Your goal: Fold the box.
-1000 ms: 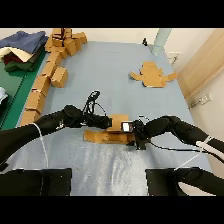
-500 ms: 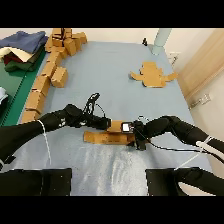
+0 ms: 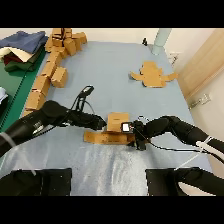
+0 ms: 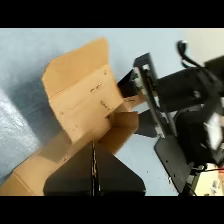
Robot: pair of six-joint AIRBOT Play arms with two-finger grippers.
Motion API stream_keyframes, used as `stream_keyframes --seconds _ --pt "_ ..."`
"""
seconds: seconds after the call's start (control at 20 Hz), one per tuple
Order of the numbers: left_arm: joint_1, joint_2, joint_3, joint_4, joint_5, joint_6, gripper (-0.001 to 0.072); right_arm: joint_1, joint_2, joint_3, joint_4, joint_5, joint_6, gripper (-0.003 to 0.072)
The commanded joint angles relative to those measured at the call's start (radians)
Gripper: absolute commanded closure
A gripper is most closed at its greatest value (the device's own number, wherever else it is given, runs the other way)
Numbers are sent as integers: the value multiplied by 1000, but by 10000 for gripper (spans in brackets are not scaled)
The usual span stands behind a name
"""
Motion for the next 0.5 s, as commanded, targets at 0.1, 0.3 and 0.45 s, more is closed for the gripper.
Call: stream_keyframes --seconds 0.1,0.3,0.45 --pt "-98 272 -87 163 -37 38 697 0 1 1 0 2 0 184" --pt "-243 278 -87 423 -32 42 319 0 1 1 0 2 0 184" --pt "-196 235 -116 374 -27 264 8 0 1 1 0 2 0 184"
